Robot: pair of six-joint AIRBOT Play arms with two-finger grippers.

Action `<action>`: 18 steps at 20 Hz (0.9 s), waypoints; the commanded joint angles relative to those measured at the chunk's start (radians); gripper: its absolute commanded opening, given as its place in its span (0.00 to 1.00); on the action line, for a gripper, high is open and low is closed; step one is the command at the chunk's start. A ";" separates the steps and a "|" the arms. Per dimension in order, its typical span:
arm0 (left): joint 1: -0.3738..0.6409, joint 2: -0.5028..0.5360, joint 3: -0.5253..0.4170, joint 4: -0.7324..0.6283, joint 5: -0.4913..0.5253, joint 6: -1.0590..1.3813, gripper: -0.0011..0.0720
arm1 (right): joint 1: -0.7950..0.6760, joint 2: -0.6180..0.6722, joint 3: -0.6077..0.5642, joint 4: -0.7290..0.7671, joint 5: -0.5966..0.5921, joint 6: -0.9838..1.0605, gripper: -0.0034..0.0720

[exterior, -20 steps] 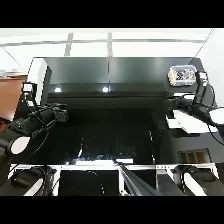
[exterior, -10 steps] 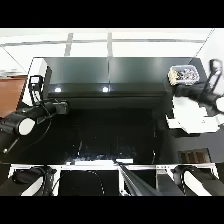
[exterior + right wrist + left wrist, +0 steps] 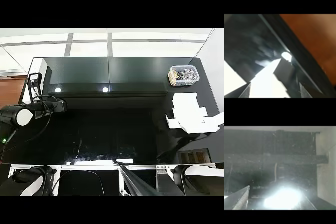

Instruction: Fold the box and place the chain.

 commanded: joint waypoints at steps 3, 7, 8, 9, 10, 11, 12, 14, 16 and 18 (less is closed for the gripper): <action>0.001 -0.013 0.003 -0.038 -0.009 -0.001 0.99 | -0.069 -0.113 0.053 0.112 0.146 -0.334 0.98; -0.002 -0.013 0.003 -0.034 -0.011 0.000 0.99 | -0.006 -0.171 0.054 0.127 0.137 -0.443 0.82; -0.002 -0.013 0.003 -0.034 -0.016 0.000 0.99 | 0.007 -0.181 0.054 0.071 0.141 -0.443 0.66; -0.002 -0.013 0.003 -0.034 -0.025 0.000 0.99 | 0.009 -0.183 0.054 0.046 0.145 -0.437 0.66; -0.002 -0.013 0.003 -0.034 -0.037 0.000 0.99 | 0.006 -0.183 0.054 0.047 0.145 -0.424 0.65; -0.002 -0.013 0.003 -0.033 -0.053 0.000 0.99 | 0.004 -0.183 0.054 0.047 0.150 -0.417 0.55; -0.002 -0.014 0.003 -0.029 -0.069 0.000 0.98 | 0.004 -0.183 0.054 0.047 0.161 -0.417 0.44; -0.002 -0.013 0.003 -0.030 -0.093 0.000 0.99 | 0.004 -0.183 0.054 0.066 0.175 -0.416 0.36; -0.002 -0.013 0.003 -0.030 -0.093 0.000 0.99 | 0.004 -0.182 0.054 0.120 0.216 -0.416 0.12; -0.002 -0.013 0.003 -0.030 -0.089 0.000 0.99 | 0.010 -0.168 0.045 0.208 0.239 -0.360 0.07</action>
